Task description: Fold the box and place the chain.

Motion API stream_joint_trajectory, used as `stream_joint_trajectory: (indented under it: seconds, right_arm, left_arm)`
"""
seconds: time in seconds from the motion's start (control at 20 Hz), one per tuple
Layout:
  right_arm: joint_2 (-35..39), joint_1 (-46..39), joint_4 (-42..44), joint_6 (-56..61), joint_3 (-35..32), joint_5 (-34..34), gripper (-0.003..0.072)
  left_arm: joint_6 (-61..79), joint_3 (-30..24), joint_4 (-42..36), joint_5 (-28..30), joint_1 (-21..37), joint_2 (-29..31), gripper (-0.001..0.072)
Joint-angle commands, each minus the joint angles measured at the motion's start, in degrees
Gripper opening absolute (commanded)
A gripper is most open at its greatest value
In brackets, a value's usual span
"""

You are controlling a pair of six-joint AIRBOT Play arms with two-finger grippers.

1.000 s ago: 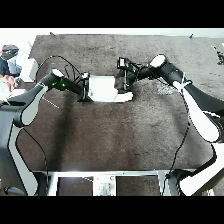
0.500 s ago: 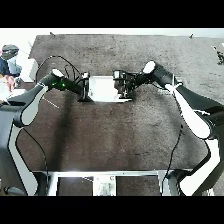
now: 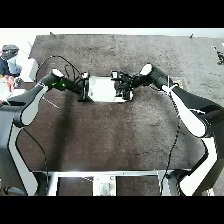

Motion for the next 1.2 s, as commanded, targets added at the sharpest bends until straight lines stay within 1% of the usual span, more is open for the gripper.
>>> stream_joint_trajectory:
  seconds: [0.0,0.1,0.15,0.2,0.3,0.65,0.7,0.75,0.8,1.05,1.1,1.15]
  right_arm:
    - [-0.09,0.61,2.54,0.02,-0.04,0.00,0.0334]
    - [-0.26,1.55,2.51,-0.42,-0.02,-0.24,0.0326]
    - [-0.63,2.10,2.54,-0.42,-0.04,-1.03,0.0156]
    - [-0.98,2.47,2.51,-0.42,-0.02,-1.99,0.0110]
    - [-1.51,2.71,2.60,-0.42,-0.02,-3.17,0.0111]
    - [-1.97,2.73,2.62,-0.42,-0.02,-3.19,0.0112]
    - [-1.99,2.73,2.75,-0.42,-0.02,-3.19,0.0184]
    - [-1.99,2.73,2.75,-0.42,-0.02,-3.21,0.0308]
    - [-1.99,2.73,2.73,-0.44,-0.02,-3.23,0.0356]
    - [-1.99,2.73,2.73,-0.44,-0.02,-3.23,0.0359]
    - [-1.99,2.71,2.73,-0.44,-0.02,-3.26,0.0432]
    - [-1.99,2.67,2.73,-0.42,-0.02,-3.37,0.0644]
  left_arm:
    - [0.00,0.00,0.00,0.04,0.04,0.02,0.0344]
    - [0.00,-0.02,0.00,0.04,0.04,0.02,0.0344]
    - [0.00,0.00,0.00,0.04,0.04,0.02,0.0344]
    - [0.00,-0.02,0.00,0.02,0.04,0.02,0.0344]
    - [0.00,0.00,0.00,0.00,0.04,0.02,0.0344]
    - [0.00,-0.02,0.00,0.00,0.04,0.02,0.0344]
    - [0.00,-0.02,0.00,0.00,0.04,0.02,0.0345]
    - [0.00,-0.02,0.00,0.00,0.04,0.02,0.0344]
    - [0.00,0.00,-0.02,0.00,0.04,0.02,0.0344]
    - [0.00,0.00,-0.02,0.00,0.04,0.02,0.0344]
    - [0.00,0.00,0.00,0.00,0.04,0.02,0.0344]
    - [0.00,0.00,0.00,0.00,0.04,0.02,0.0344]
